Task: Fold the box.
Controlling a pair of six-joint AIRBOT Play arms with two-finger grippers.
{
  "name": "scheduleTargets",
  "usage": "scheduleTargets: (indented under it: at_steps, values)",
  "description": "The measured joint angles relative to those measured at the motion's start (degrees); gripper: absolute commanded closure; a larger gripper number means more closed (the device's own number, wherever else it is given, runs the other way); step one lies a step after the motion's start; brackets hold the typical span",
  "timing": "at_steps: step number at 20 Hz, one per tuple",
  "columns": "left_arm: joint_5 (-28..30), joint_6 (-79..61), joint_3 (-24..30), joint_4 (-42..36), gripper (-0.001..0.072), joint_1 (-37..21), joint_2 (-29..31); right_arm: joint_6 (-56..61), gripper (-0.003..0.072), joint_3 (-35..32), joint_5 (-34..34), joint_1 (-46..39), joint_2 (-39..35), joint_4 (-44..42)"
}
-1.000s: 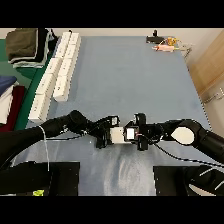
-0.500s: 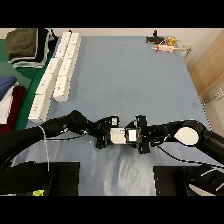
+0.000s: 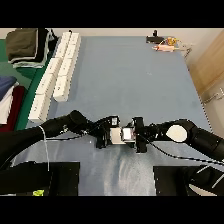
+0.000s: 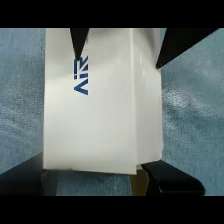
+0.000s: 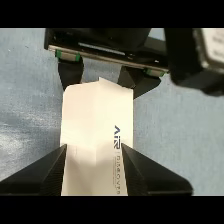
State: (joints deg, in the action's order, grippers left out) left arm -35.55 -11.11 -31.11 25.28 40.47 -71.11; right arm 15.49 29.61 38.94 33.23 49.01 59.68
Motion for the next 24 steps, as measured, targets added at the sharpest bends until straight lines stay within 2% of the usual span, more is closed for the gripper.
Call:
scheduleTargets:
  at_steps: [2,3,4,5,24]
  values:
    - [0.0,0.0,0.0,0.0,0.0186,0.0,0.0,0.0,0.0166,0.0,-0.7,0.0,0.8,0.6]
    - [0.1,0.0,0.0,0.0,0.0186,0.0,0.0,0.0,0.0206,0.0,-1.0,0.1,1.1,1.0]
    - [0.1,0.0,0.0,0.0,0.0186,0.0,0.0,0.0,0.0296,0.0,-1.2,0.1,1.4,1.3]
    - [0.2,0.2,0.0,0.0,0.0186,0.0,0.0,-0.1,0.0310,0.0,-1.6,0.1,1.5,1.7]
    - [-0.1,0.0,0.0,0.0,0.0186,0.0,0.0,-0.9,0.0313,0.0,-3.3,0.5,-2.4,1.9]
